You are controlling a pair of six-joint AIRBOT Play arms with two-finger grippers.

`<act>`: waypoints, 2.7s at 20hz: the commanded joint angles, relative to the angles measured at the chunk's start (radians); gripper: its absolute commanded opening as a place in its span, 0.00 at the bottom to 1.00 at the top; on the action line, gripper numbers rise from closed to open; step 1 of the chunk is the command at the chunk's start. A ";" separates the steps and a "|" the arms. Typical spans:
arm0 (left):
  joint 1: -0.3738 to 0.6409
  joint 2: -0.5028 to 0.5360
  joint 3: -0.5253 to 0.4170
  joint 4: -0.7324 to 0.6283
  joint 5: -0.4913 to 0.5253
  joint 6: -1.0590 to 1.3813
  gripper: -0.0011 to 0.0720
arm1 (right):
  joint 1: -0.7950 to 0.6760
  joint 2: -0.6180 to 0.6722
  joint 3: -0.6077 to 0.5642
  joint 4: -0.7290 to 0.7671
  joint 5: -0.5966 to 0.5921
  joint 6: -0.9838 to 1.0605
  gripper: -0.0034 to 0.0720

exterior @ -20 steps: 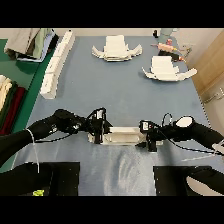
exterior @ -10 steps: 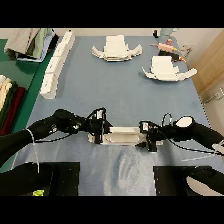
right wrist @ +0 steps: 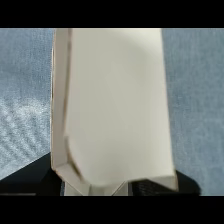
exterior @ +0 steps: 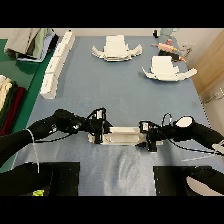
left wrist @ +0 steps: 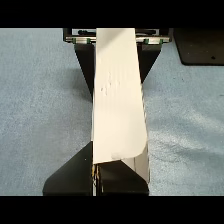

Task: Fold the box.

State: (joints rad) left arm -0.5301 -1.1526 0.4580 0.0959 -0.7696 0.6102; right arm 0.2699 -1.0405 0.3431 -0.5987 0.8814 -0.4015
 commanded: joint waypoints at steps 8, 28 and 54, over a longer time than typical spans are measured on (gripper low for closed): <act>0.000 -0.001 0.000 0.001 -0.001 -0.002 0.04 | 0.000 0.001 0.000 0.001 0.000 0.000 0.72; 0.002 0.303 0.002 0.639 0.010 -1.062 0.93 | 0.000 0.001 0.000 0.001 0.000 0.000 0.72; -0.459 0.187 0.028 0.075 0.843 -1.823 0.04 | 0.000 0.001 0.000 0.001 0.000 0.000 0.72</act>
State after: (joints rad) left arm -0.9863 -0.9527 0.4843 0.2020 -0.0414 -1.1759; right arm 0.2703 -1.0401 0.3431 -0.5980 0.8814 -0.4011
